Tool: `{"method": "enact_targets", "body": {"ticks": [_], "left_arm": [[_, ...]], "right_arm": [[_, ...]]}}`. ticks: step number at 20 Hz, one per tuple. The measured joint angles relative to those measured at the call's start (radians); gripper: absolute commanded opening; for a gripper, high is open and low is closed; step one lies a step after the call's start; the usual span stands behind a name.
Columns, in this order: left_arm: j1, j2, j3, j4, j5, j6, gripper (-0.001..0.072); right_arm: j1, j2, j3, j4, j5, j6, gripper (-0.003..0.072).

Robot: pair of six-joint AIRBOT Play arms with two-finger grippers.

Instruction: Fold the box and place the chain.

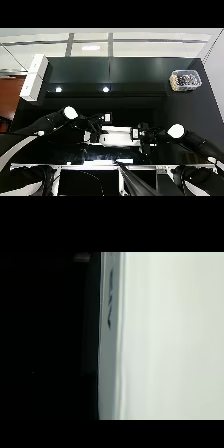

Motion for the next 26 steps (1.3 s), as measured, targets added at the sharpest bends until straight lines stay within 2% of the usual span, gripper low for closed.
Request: {"method": "enact_targets", "body": {"ticks": [26], "left_arm": [[0.0,0.0,0.0,0.0,0.001,0.0,0.0025]], "right_arm": [[-0.001,-0.046,0.0,0.027,-0.028,-0.021,0.07]]}}
